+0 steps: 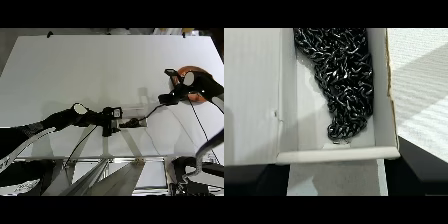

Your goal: Fold the box and place the chain.

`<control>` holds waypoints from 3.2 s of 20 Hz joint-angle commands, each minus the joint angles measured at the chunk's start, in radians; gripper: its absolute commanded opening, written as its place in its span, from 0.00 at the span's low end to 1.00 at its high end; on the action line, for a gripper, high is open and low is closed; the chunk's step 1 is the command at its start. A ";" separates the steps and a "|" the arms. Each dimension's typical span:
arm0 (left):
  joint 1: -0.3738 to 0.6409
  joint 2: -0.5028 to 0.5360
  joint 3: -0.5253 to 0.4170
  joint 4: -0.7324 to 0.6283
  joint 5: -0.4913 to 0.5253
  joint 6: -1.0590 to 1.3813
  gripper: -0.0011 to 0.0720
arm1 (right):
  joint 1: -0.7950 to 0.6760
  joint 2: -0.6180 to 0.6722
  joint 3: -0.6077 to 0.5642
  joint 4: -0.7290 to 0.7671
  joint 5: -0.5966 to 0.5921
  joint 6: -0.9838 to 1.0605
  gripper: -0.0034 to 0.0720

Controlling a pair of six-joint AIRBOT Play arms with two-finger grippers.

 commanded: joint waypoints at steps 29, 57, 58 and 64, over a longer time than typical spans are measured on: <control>0.000 0.001 0.000 0.000 0.001 0.000 0.52 | 0.359 0.542 -0.002 0.409 0.087 -0.030 0.07; 0.000 0.001 0.000 0.000 0.000 0.000 0.52 | 0.393 0.294 -0.125 0.410 0.103 -0.892 0.43; 0.000 0.001 0.000 0.000 0.000 0.000 0.52 | 0.393 0.309 -0.134 0.402 0.091 -0.892 0.45; 0.000 0.001 0.000 0.000 0.000 0.000 0.52 | 0.393 0.320 -0.166 0.357 0.028 -0.919 0.52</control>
